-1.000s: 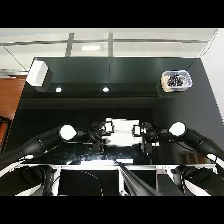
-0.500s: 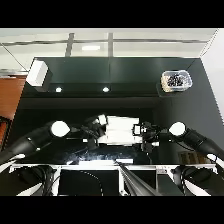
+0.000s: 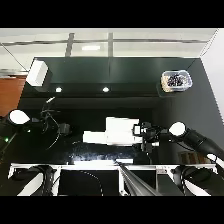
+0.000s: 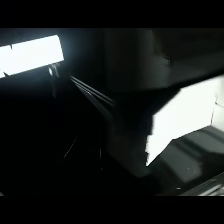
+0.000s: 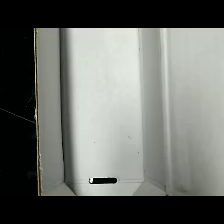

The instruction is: Fold the box and place the chain.

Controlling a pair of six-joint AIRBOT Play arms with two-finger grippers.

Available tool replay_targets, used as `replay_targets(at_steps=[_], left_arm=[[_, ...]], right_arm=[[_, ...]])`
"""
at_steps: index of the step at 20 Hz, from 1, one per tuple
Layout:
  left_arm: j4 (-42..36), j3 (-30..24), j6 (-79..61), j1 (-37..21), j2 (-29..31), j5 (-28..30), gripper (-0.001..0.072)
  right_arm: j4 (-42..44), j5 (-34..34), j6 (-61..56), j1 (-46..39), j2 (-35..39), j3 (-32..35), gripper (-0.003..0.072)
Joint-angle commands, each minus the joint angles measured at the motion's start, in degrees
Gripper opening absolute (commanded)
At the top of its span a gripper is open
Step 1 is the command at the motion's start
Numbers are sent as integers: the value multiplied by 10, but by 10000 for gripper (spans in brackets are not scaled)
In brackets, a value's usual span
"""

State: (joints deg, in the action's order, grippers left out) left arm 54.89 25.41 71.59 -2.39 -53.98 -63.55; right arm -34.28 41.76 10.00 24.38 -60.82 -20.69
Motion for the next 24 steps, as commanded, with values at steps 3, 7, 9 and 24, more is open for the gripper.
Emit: replay_targets(at_steps=[3, 7, 9, 24], left_arm=[[-150, -57, -27, -46, -101, -63, 24], [-222, -53, -117, 32, -192, -19, 23], [-242, -46, -138, 60, -202, 2, 23], [-290, -3, -246, 91, -202, -43, 26]], right_arm=[[0, 0, -1, 0, 0, 0, 478], [0, 0, -1, 0, 0, 0, 478], [2, 0, -1, 0, 0, 0, 478], [2, 0, -1, 0, 0, 0, 478]])
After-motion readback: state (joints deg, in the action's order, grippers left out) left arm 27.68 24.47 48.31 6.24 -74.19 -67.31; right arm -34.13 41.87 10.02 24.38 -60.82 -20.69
